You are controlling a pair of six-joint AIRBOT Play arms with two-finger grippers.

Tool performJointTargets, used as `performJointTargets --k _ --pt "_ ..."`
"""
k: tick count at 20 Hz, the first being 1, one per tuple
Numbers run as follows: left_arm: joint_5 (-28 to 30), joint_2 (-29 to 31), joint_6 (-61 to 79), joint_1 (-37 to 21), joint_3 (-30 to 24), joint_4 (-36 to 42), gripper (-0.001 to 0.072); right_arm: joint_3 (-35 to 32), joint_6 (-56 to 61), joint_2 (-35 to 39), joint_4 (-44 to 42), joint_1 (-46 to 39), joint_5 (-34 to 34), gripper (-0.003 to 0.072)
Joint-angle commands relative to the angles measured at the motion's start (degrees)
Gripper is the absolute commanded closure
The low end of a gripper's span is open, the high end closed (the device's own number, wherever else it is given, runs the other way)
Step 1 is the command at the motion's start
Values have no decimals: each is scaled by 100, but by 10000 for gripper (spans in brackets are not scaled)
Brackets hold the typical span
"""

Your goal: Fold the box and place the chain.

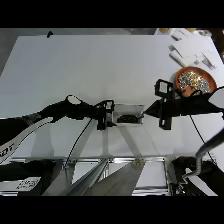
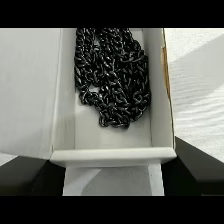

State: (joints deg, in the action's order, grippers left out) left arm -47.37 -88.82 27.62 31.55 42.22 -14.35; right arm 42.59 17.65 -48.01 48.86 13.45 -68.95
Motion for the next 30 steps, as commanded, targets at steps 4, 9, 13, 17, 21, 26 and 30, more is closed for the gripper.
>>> performJointTargets --k 4,9,13,17,21,26,30 --pt "0 2 0 -2 0 -2 502 0 37 -61 -286 1084 946 665" --pt "0 2 0 -2 0 -2 502 -2 35 -601 -275 1226 1180 664" --pt "0 2 2 -2 0 -2 502 0 28 -1010 -260 1224 1978 332" --pt "0 2 0 -2 0 -2 502 396 31 -815 -258 498 2063 292" --pt "0 2 0 -2 0 -2 502 549 35 -719 457 -905 1762 396" --pt "0 2 2 -2 0 -2 503 487 -20 -1351 2553 -1333 1207 444" --pt "2 2 2 -2 0 -2 502 426 -24 -2065 2612 -1314 1185 444"
